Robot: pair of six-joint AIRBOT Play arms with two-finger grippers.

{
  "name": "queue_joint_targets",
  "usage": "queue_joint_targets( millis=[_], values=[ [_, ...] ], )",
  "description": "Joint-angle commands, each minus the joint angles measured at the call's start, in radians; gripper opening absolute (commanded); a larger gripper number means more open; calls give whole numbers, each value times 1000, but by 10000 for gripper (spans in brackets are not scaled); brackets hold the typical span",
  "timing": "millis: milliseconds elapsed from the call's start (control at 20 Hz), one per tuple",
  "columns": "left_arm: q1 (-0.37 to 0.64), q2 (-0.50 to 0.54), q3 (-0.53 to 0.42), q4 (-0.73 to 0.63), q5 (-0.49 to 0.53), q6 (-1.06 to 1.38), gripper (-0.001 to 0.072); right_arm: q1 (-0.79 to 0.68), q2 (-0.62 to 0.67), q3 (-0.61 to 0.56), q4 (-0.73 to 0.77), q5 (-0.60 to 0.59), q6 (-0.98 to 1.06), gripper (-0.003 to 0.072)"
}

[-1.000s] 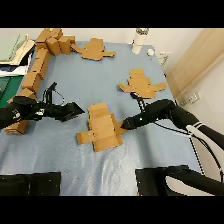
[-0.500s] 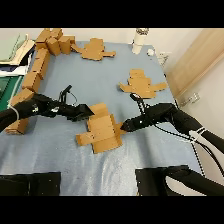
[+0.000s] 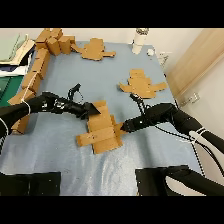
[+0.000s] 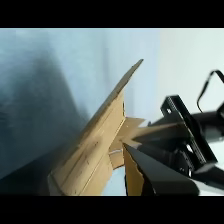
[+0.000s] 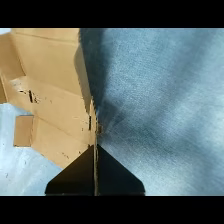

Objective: Fold the box.

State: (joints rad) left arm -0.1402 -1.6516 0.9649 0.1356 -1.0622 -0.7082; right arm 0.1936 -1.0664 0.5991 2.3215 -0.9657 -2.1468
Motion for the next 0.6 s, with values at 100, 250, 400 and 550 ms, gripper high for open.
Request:
queue_joint_targets(
  millis=[100, 250, 400, 550],
  values=[
    [5, -9, 11, 45, -101, 60, 283, 1, 0, 0, -8, 1, 0, 4],
    [4, -9, 11, 45, -100, 93, 168, 1, 0, 0, -9, 0, 0, 4],
    [2, -9, 11, 44, -101, 122, 15, 1, 0, 0, -9, 0, 0, 4],
    [3, -9, 11, 44, -121, 159, 16, 1, 0, 0, -9, 2, 0, 4]
  ],
)
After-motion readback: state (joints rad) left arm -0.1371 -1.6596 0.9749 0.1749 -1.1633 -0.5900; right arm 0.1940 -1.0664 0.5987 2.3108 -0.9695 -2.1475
